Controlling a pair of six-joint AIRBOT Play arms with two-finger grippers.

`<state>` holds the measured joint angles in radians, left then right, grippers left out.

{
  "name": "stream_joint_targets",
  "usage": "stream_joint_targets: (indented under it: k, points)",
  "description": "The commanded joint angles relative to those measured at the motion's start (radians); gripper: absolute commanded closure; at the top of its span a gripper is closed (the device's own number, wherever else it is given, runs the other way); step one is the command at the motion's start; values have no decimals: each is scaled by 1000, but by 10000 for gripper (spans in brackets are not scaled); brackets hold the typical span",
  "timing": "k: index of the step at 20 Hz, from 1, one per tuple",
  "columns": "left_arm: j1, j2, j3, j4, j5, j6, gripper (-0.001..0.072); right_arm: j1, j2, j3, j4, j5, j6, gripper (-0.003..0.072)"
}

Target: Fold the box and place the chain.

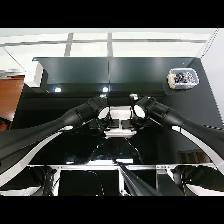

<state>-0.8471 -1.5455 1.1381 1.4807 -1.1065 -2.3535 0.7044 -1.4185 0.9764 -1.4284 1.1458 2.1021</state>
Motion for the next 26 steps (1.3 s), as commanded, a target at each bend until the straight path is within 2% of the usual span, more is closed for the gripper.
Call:
stream_joint_targets:
  k: [1, 3, 7, 8, 9, 10, 13, 17, 20, 22, 24, 26]
  points:
    - [0, -1, 0, -4, -2, -7, 685, 0, 0, 1, 3, -10, 9, 437]
    - [0, -1, 0, -4, -2, -7, 685, 0, 0, 1, 2, -12, 7, 674]
    - [0, -1, 0, -4, -2, -7, 685, 0, 1, 2, 2, -23, 7, 673]
    - [0, -1, 0, -4, -2, -7, 685, 0, 2, 5, 3, -22, 8, 650]
    - [0, -1, 0, -4, -2, -7, 684, 0, 5, 8, 2, -21, 7, 467]
    - [0, -1, 0, -4, -2, -7, 685, 0, 14, 10, 2, -19, 4, 359]
    - [0, -1, 0, -4, -2, -7, 685, 0, 85, 16, 2, -1, -54, 366]
    - [0, -1, 0, -4, -2, -7, 685, 0, 297, 23, -103, 58, -95, 365]
    - [0, -1, 0, -4, -3, -7, 685, -6, 444, 23, -405, 124, -95, 365]
    - [0, -1, 0, -4, -2, -7, 685, -55, 482, 23, -638, 144, -95, 366]
    - [0, -1, 0, -4, -2, -7, 685, -172, 481, 11, -768, 59, -99, 366]
    - [0, -1, 0, -4, -2, -7, 685, -341, 480, -25, -752, -158, -97, 365]
